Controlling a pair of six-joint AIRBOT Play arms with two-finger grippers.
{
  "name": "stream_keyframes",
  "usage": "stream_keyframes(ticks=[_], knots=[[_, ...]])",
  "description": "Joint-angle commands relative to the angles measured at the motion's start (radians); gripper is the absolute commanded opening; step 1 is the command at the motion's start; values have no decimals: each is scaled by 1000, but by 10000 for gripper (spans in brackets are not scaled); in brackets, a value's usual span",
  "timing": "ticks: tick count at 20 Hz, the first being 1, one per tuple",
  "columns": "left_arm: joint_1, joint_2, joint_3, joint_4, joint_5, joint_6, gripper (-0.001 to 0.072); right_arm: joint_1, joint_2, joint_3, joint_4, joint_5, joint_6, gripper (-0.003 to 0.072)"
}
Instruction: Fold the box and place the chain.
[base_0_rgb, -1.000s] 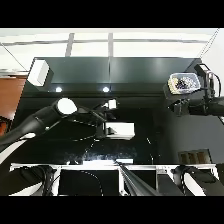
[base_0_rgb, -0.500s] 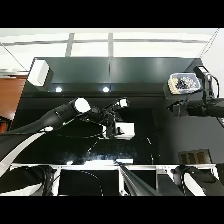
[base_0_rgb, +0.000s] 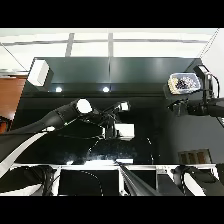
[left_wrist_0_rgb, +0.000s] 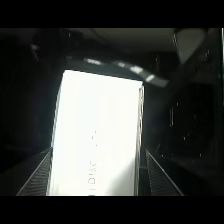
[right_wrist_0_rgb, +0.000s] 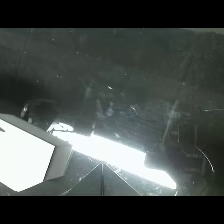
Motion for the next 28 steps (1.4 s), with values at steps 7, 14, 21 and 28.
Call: stream_keyframes(ticks=[7,14,21,28], knots=[[-109,-37,1,198,131,3,702,0,1,0,0,-2,-2,9],[-109,-13,24,269,60,-74,266,0,1,0,0,12,-1,9],[422,121,24,621,-272,-622,278,0,1,0,0,18,9,9],[1115,127,26,565,-167,-736,280,0,1,0,0,16,45,9]])
